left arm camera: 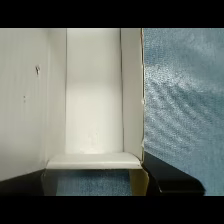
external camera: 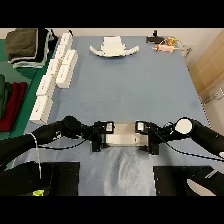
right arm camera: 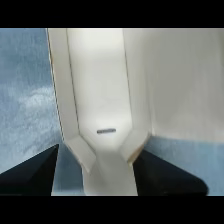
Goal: Fold the box.
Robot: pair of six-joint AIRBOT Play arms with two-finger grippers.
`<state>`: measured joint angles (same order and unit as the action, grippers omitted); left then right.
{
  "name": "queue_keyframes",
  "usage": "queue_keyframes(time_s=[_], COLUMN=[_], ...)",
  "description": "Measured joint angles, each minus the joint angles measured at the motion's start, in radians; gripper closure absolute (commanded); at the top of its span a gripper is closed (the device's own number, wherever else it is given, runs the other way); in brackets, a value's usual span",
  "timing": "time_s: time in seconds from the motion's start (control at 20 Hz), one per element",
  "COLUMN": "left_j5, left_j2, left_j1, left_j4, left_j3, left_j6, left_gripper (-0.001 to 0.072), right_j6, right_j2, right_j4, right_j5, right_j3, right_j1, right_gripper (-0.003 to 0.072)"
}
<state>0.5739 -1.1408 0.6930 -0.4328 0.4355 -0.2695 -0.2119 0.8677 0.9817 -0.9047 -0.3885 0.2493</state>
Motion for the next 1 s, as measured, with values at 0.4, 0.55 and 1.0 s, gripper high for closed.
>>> queue_keyframes(time_s=[0.4, 0.55, 1.0], left_j5=[0.003, 0.003, 0.004], left_j2=[0.000, 0.000, 0.000], left_j1=[0.000, 0.000, 0.000], left_j4=[0.000, -0.001, -0.001], left_j3=[0.000, 0.000, 0.000], left_j6=[-0.001, -0.002, -0.002], left_gripper=[0.0201, 0.0201, 0.0201], right_j6=[-0.583, -0.813, -1.041], right_j2=[-0.230, -0.271, -0.186], right_j4=[0.043, -0.118, -0.385], right_j5=[-0.131, -0.143, -0.133], right_j3=[-0.031, -0.035, -0.035], right_j1=[0.000, 0.000, 0.023], right_gripper=[-0.0019, -0.0019, 0.0463])
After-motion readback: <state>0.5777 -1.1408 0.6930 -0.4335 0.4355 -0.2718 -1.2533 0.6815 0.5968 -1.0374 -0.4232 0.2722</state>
